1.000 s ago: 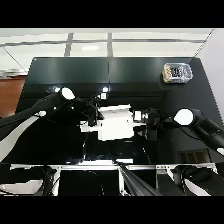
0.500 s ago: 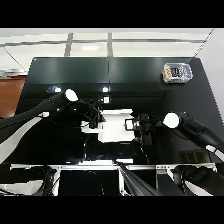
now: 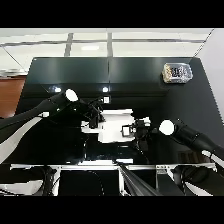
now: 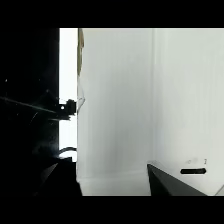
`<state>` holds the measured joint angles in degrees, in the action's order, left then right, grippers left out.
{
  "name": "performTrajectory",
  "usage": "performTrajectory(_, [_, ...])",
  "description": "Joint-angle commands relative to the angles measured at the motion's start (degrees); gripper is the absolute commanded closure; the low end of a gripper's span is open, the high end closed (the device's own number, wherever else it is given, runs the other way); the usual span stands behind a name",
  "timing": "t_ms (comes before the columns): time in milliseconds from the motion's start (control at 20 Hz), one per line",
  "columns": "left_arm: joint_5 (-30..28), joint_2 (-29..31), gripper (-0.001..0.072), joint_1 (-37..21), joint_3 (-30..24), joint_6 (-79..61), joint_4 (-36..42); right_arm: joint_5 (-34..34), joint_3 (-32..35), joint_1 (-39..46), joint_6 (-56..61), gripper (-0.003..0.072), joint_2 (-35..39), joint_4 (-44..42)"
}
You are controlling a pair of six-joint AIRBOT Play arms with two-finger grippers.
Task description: Fold the box and place the chain.
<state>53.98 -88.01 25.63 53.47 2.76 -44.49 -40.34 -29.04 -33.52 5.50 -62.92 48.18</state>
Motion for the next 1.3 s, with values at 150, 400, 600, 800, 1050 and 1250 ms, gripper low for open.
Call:
performTrajectory(150, [0.09,-0.02,0.0684,0.04,0.07,0.00,0.00,14.14,0.37,-0.72,0.04,0.0050,1.92,-0.66])
performTrajectory(400, [0.50,-0.02,0.0684,0.04,0.07,0.42,0.20,7.30,-1.99,3.82,0.02,0.0050,4.92,-0.61])
performTrajectory(600, [0.70,-0.02,0.0683,0.04,0.07,0.42,0.20,7.50,-2.16,8.63,-6.82,0.0050,4.90,-7.89])
performTrajectory(800, [0.66,-0.02,0.0683,0.04,0.07,0.39,0.17,4.79,-2.97,12.83,-13.75,0.0050,3.02,-16.48])
performTrajectory(1050, [0.63,-0.02,0.0684,0.04,0.07,0.37,0.15,-1.42,-3.26,15.69,-19.23,0.0050,-0.37,-25.73])
performTrajectory(1250, [0.74,0.00,0.0683,0.04,0.07,0.39,0.13,-4.46,-3.26,15.58,-19.28,0.0050,-3.02,-28.74])
